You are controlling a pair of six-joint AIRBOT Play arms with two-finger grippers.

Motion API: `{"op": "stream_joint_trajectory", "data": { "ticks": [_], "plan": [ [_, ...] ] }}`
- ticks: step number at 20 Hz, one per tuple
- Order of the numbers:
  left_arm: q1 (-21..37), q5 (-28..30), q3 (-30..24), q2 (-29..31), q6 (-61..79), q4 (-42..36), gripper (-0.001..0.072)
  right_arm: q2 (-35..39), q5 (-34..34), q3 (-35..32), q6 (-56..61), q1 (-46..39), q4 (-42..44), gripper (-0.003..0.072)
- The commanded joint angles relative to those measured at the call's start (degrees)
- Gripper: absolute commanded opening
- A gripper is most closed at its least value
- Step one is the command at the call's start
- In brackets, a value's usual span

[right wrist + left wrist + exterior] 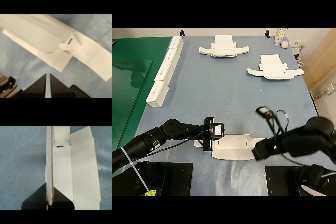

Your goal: Fold the box.

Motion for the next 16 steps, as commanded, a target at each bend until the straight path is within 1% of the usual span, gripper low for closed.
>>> {"op": "stream_joint_trajectory", "data": {
  "ticks": [1, 2, 4, 5, 8, 10, 13, 16],
  "plan": [
    [0.0, 0.02, 0.0, 0.02, 0.02, 0.0, 0.0016, 0.98, 7.43, -4.33, -4.79, 20.22, -7.26, 0.0502],
    [0.0, 0.02, 0.0, 0.02, 0.02, 0.0, 0.0017, -0.55, 10.69, -5.7, -4.76, 24.35, -11.58, 0.056],
    [0.0, 0.02, 0.0, 0.02, 0.02, 0.0, 0.0017, -4.98, 13.77, -6.47, -4.66, 29.05, -20.65, 0.056],
    [0.0, 0.02, 0.0, 0.02, 0.02, 0.0, 0.0017, -7.58, 14.91, -6.43, -4.66, 29.83, -24.96, 0.056],
    [0.0, 0.0, 0.0, 0.02, 0.02, 0.0, 0.0016, -14.47, 17.75, -6.25, -4.35, 29.81, -33.35, 0.056],
    [0.0, 0.02, 0.0, 0.02, 0.02, 0.0, 0.0017, -17.38, 18.25, -5.53, -0.61, 29.83, -38.38, 0.056],
    [-0.02, 0.0, 0.0, 0.02, 0.02, -0.02, 0.0017, -17.09, 15.89, -3.89, 11.28, 29.86, -44.96, 0.056],
    [0.0, 0.02, 0.0, 0.02, 0.02, 0.0, 0.0016, -14.43, 12.76, -3.76, 17.53, 29.86, -46.56, 0.056]
  ]
}}
